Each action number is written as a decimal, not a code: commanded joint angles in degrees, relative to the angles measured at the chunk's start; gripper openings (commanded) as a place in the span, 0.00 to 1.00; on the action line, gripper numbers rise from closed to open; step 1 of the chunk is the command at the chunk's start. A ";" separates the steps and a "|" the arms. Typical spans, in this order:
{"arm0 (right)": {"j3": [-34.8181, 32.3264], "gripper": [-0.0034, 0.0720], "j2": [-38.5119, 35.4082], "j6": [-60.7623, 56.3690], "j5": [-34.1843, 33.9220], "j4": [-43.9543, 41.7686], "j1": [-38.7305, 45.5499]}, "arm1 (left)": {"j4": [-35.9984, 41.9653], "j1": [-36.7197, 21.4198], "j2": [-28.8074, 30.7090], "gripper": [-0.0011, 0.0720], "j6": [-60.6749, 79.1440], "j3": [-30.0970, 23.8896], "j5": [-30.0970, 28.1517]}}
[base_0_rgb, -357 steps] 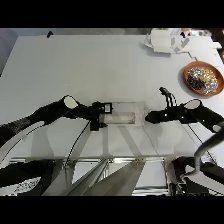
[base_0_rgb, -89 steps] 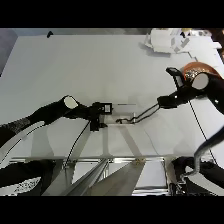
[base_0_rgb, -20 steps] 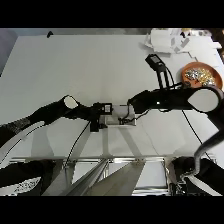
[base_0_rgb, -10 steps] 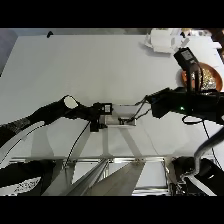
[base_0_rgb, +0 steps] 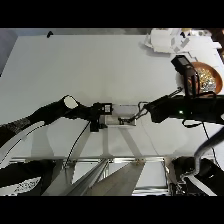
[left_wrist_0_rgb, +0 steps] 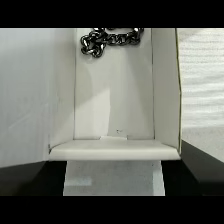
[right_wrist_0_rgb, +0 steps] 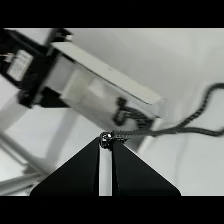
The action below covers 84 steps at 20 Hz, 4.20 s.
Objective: Fold the box and place the chain.
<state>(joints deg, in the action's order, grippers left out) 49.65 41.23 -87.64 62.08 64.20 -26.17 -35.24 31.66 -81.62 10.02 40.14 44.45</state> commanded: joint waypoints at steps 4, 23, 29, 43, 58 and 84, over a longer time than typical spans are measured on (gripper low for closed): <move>-0.02 0.06 12.63 11.52 -9.09 -14.56 -6.51 | 0.00 -0.02 0.00 0.30 0.02 -0.02 -0.02; 8.83 0.27 16.13 6.45 1.40 3.89 9.33 | 0.00 -0.02 0.00 0.30 0.02 -0.02 -0.02; 5.31 0.47 25.92 2.01 1.05 15.30 19.15 | 0.00 -0.02 0.00 0.30 0.02 -0.02 -0.02; 5.27 0.41 43.74 13.29 -6.84 14.25 19.04 | 0.00 -0.02 0.00 0.30 0.02 -0.02 -0.02; 5.29 0.06 38.47 15.54 -2.60 15.28 16.96 | 0.00 -0.02 0.00 0.30 0.02 -0.02 0.00; -1.11 0.06 38.80 19.93 -0.74 12.28 11.85 | 0.00 -0.02 0.00 0.30 0.02 -0.02 0.00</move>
<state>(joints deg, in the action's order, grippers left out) 48.58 81.25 -67.51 57.93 77.10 -13.87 -35.24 31.66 -81.62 10.02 40.14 44.45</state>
